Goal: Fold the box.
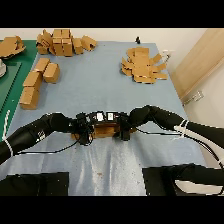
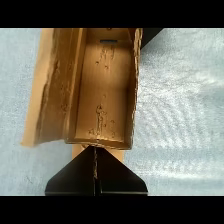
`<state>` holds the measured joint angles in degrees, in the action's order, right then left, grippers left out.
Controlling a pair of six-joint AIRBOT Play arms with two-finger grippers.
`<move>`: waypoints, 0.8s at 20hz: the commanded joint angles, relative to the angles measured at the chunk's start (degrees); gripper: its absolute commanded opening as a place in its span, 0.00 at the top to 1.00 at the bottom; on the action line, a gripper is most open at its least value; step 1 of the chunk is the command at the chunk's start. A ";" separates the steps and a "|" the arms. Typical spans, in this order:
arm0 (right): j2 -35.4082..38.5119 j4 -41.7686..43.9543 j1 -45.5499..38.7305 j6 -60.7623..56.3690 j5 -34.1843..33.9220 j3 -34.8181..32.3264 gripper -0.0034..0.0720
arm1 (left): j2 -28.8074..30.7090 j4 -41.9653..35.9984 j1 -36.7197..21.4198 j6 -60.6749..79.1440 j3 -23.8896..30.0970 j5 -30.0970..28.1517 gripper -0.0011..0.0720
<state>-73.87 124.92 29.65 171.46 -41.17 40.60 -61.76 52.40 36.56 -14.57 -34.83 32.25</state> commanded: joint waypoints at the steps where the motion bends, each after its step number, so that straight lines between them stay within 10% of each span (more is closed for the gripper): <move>1: 0.02 0.00 0.00 0.00 -0.07 0.02 0.24 | -0.15 -0.68 0.02 -0.07 0.02 -1.05 0.97; 16: 0.02 0.00 0.00 0.00 -0.09 0.02 0.24 | -2.25 -6.38 0.02 -0.07 0.02 -3.23 0.96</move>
